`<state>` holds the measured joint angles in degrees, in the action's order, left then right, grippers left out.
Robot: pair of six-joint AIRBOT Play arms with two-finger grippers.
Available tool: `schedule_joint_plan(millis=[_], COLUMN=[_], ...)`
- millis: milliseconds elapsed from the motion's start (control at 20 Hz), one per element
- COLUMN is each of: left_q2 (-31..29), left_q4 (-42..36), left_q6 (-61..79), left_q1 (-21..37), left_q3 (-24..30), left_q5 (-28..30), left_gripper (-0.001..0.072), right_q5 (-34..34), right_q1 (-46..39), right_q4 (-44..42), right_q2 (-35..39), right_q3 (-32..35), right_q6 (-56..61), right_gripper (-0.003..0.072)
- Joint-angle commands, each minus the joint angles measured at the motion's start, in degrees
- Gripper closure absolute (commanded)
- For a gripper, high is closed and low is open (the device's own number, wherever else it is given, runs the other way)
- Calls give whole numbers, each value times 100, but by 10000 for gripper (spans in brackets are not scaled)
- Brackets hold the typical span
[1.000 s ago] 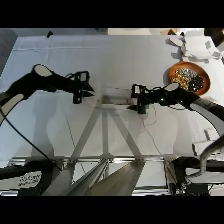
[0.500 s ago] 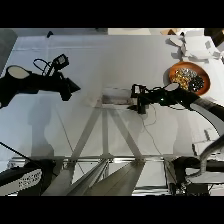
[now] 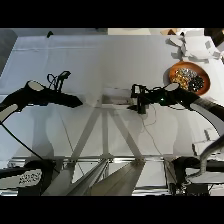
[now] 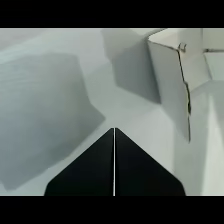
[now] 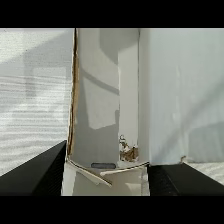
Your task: Fold the box and place the chain.
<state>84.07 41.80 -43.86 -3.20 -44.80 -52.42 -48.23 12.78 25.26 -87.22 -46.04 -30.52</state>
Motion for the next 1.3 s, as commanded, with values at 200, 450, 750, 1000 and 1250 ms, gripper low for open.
schedule_joint_plan(millis=[200, 450, 750, 1000, 1250], left_q2=[122, 122, 109, 107, -111], left_q4=[-619, -680, -1580, -1912, -1915], left_q6=[-240, -170, 400, 402, 778], left_q1=[-450, -905, -975, -975, -955], left_q3=[20, 20, 20, 20, 20], left_q5=[343, 614, 553, 586, 592], left_gripper=[709, 708, 700, 696, 475], right_q5=[-2, -2, -2, -2, -2], right_q1=[0, 0, 0, 0, 0], right_q4=[-2, -2, -2, -2, -2], right_q2=[0, 0, 0, 0, 0], right_q3=[-4, -4, -4, -4, -4], right_q6=[2, 2, 2, 2, 2], right_gripper=[188, 188, 188, 188, 188])
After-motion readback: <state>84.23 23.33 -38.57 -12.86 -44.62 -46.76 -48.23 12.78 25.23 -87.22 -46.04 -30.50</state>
